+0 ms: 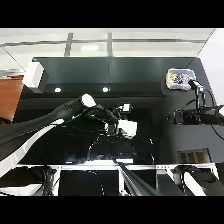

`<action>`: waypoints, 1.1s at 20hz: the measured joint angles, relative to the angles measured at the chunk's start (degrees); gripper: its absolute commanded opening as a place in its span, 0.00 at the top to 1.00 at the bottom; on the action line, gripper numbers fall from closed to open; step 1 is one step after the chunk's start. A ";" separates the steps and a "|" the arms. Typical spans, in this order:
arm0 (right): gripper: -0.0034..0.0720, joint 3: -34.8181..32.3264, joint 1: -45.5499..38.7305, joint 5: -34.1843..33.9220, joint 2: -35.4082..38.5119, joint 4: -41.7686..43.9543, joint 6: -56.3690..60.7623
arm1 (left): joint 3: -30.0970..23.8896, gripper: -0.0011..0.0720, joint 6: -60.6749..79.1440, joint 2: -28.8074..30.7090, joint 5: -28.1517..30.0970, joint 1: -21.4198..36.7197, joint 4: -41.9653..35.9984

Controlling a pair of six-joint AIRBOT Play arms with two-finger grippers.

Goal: Fold the box and place the chain.

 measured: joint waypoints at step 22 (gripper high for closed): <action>0.93 0.00 0.00 -1.36 0.00 0.13 0.02 | 11.47 0.50 -64.63 8.70 -11.45 41.57 45.72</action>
